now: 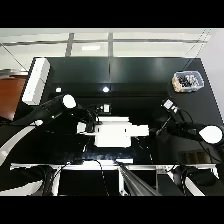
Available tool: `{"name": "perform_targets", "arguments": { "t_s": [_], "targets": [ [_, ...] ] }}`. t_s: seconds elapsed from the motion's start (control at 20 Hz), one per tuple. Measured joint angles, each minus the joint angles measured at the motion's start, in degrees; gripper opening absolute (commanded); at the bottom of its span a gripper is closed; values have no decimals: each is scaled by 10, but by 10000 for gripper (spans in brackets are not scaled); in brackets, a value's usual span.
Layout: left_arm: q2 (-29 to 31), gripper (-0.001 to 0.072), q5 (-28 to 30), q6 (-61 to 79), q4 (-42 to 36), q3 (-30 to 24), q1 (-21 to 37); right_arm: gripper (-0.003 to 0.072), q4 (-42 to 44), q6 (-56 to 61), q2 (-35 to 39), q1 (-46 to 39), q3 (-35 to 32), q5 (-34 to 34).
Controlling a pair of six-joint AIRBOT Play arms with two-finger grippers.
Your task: Fold the box and place the chain.
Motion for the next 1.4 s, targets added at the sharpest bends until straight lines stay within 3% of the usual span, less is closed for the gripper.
{"name": "perform_targets", "arguments": {
  "t_s": [0.35, 0.8, 1.2, 1.4],
  "targets": [
    [-7, 30, 3, 0, -7, 0, 0, 693, 61, -113, -2, 28, -47, 12],
    [-8, 30, 4, 0, -7, 0, 0, 693, 90, -150, -31, 212, -86, -127],
    [-8, 30, 4, 0, -7, 0, 0, 694, 108, -191, -87, 285, -88, -171],
    [-8, 30, 4, 0, -7, 0, 0, 694, 108, -212, -111, 323, -88, -230]
  ]
}}
